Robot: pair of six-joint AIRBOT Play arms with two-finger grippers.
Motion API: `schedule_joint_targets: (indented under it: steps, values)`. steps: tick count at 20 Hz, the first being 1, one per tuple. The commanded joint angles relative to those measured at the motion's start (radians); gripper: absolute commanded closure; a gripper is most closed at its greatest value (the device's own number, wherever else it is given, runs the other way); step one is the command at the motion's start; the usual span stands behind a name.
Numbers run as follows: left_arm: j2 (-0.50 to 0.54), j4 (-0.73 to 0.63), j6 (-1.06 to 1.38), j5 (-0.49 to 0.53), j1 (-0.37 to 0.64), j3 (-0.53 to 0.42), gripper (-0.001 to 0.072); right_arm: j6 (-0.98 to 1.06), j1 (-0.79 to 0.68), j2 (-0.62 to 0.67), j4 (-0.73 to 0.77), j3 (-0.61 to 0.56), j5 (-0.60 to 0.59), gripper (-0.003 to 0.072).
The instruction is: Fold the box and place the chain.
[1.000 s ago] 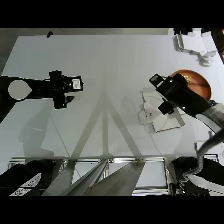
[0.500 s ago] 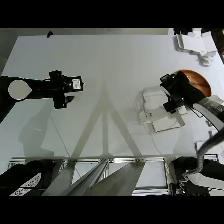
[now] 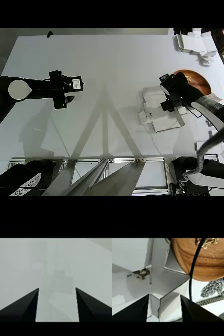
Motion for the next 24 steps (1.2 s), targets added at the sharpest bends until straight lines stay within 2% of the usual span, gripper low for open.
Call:
schedule_joint_targets:
  steps: [1,4,5,6,11,14,17,20,22,24]
  values:
    - [0.000,0.000,0.000,0.000,0.001,0.001,0.0208,0.007,-0.001,-0.045,-0.035,0.000,0.027,0.0325]
    - [0.000,0.000,0.000,0.000,0.001,0.001,0.0208,0.007,-0.001,-0.076,-0.092,0.000,0.068,0.0354]
    - [0.000,0.000,0.000,0.000,0.001,0.001,0.0208,0.006,-0.001,-0.077,-0.113,0.000,0.067,0.0481]
    - [0.000,0.000,0.000,0.000,0.001,0.001,0.0208,0.006,0.000,-0.077,-0.130,0.000,0.067,0.0675]
    - [0.000,0.000,0.000,0.000,0.001,0.001,0.0208,-0.077,0.010,-0.053,-0.143,0.000,0.117,0.0678]
    - [0.000,0.000,0.000,0.000,0.001,0.001,0.0208,-0.113,0.063,0.069,-0.110,0.000,0.056,0.0681]
    - [0.000,0.000,0.000,0.000,0.001,0.001,0.0208,-0.187,0.119,0.252,0.067,0.000,-0.049,0.0681]
    - [0.000,0.000,0.000,0.000,0.001,0.001,0.0208,-0.265,0.132,0.407,0.324,0.000,-0.209,0.0681]
    - [0.000,0.000,0.000,0.000,0.001,0.001,0.0208,-0.292,0.132,0.478,0.440,0.000,-0.314,0.0681]
    - [0.000,0.000,0.000,0.000,0.001,0.001,0.0208,-0.301,0.132,0.511,0.490,0.000,-0.360,0.0681]
